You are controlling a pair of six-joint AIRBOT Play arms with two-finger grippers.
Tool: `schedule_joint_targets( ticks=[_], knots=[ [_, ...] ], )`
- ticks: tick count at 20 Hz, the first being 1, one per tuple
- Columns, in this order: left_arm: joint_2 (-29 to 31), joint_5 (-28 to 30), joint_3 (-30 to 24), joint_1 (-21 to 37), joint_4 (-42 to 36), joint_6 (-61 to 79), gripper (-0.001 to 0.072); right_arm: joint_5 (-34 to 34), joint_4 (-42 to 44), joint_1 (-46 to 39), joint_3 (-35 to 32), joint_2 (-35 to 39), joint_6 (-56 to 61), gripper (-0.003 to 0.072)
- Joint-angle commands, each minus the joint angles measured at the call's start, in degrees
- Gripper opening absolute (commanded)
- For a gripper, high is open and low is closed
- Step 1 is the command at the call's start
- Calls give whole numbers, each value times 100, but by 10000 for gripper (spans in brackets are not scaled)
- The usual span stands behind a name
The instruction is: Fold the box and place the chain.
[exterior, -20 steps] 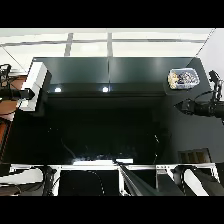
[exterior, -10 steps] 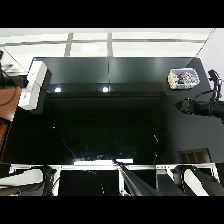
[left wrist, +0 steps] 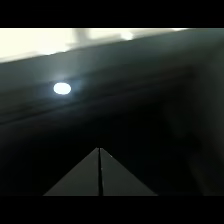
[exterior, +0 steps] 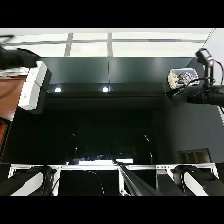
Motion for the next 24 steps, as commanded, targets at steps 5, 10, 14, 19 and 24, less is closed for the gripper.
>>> schedule_joint_targets(
  ticks=[5,10,14,19,24],
  knots=[
    [1733,1834,-3123,-2299,1937,-2201,22,-2457,-1521,387,-1401,0,1368,12],
    [1902,2044,-3412,-2282,1965,-2232,24,-2944,-1523,393,-1827,0,1362,15],
    [1873,2052,-3412,-2277,1969,-2232,24,-2944,-1523,393,-1827,0,1362,15],
    [1873,2055,-3412,-2277,1969,-2232,24,-2944,-1523,393,-1827,0,1362,15],
    [1873,2057,-3412,-2277,1969,-2232,24,-2944,-1523,393,-1827,0,1362,15]
  ],
)
